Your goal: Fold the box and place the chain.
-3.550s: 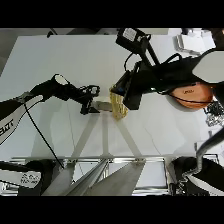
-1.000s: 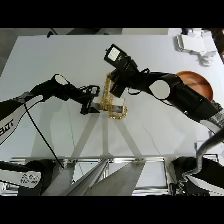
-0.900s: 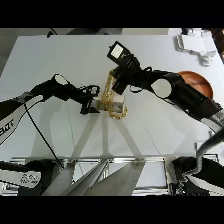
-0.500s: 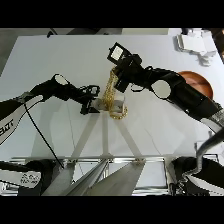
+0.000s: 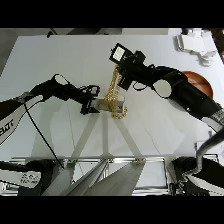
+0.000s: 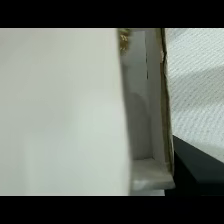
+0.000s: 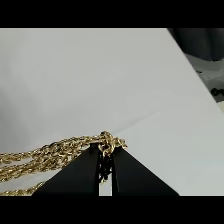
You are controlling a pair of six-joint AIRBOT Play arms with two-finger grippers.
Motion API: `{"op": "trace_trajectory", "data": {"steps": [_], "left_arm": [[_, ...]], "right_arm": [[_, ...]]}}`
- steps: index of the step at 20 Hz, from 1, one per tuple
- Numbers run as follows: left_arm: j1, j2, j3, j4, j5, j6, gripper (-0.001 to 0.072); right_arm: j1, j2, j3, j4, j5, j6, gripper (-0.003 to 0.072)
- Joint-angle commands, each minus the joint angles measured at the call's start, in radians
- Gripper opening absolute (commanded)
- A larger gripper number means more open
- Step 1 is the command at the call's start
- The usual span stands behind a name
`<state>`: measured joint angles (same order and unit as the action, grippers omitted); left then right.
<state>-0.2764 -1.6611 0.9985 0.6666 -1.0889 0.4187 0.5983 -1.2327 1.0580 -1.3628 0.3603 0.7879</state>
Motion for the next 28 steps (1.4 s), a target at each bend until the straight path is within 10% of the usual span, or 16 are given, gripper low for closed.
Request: {"op": "trace_trajectory", "data": {"steps": [1,19,28], "left_arm": [[0.000,0.000,0.000,0.000,0.000,0.000,0.0433],[0.000,0.000,0.000,0.000,0.000,0.000,0.0433],[0.000,0.000,0.000,0.000,0.000,0.000,0.0433]], "right_arm": [[0.035,0.003,-0.013,0.005,0.084,0.000,0.0014],[0.061,0.063,-0.156,0.486,0.294,-0.121,0.0014],[0.061,0.047,-0.187,0.482,0.334,-0.124,0.0014]]}}
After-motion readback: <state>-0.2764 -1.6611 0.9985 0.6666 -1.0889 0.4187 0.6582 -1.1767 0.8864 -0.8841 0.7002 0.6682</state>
